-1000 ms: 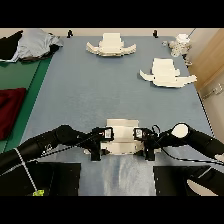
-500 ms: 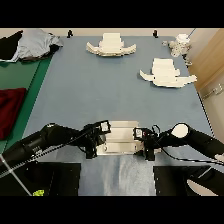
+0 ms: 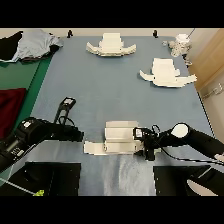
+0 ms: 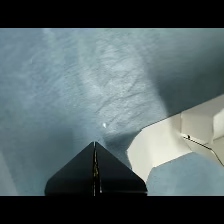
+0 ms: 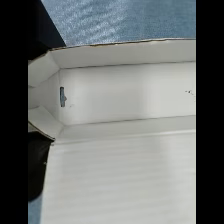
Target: Fold the box.
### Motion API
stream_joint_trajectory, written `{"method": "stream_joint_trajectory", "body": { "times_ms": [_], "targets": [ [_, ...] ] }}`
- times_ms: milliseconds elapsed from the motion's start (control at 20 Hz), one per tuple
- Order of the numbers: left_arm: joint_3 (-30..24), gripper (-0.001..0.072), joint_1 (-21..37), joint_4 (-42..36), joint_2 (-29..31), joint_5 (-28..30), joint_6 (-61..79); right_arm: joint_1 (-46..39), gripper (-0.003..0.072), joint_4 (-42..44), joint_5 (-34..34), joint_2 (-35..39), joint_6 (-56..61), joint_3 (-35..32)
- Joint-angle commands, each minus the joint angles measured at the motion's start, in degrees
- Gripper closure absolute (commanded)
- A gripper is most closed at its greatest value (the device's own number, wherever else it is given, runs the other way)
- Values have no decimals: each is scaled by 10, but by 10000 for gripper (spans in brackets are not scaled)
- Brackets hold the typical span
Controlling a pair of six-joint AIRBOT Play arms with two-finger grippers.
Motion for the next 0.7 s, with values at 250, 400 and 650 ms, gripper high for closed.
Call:
{"method": "stream_joint_trajectory", "body": {
  "times_ms": [250, 400, 650],
  "targets": [
    [-77, 692, 44, -229, -66, 33, 61, 0, 159, 0, 0, 0, 0, 1],
    [-89, 692, -6, -232, -82, 73, 51, 0, 159, 0, 0, 0, 0, 1],
    [-89, 692, -64, -257, -82, 125, 35, 0, 159, 0, 0, 0, 0, 1]
  ]
}}
